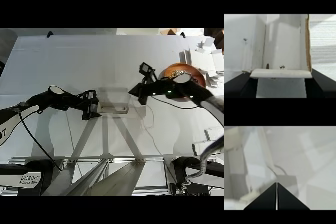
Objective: Fold the box and place the chain.
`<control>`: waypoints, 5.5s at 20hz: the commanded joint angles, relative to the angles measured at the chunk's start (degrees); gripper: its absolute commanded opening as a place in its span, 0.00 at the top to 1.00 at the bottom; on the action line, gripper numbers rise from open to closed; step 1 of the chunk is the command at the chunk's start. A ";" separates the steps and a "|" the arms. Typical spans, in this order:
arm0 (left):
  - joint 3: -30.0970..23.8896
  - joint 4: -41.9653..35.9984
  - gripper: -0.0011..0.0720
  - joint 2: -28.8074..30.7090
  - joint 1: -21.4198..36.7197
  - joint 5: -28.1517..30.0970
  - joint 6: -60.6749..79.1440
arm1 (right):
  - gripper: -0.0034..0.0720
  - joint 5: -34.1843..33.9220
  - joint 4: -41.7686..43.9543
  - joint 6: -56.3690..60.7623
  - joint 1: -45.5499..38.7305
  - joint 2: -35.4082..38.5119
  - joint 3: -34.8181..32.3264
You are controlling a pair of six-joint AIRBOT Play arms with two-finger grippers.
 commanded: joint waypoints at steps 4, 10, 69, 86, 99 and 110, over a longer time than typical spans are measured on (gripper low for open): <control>0.00 0.00 0.61 0.02 0.00 0.02 -0.02 | 0.94 4.13 -10.93 -4.48 -2.78 3.17 -3.58; 0.00 0.00 0.61 0.02 0.00 0.04 0.00 | 0.83 1.64 -10.97 -11.02 3.37 -0.42 -4.24; 0.00 0.00 0.61 0.02 0.00 0.07 0.00 | 0.95 -10.51 -1.95 56.06 -5.55 8.35 -22.60; 0.00 0.00 0.61 0.02 0.00 0.04 0.00 | 0.68 -9.16 28.89 37.00 5.73 2.54 -22.56; 0.00 0.00 0.61 0.02 0.00 0.04 0.00 | 0.48 -14.84 16.90 41.62 6.62 8.63 -22.43; 0.00 0.00 0.61 0.02 0.00 0.04 0.00 | 0.47 -23.69 13.31 43.12 12.39 8.74 -19.82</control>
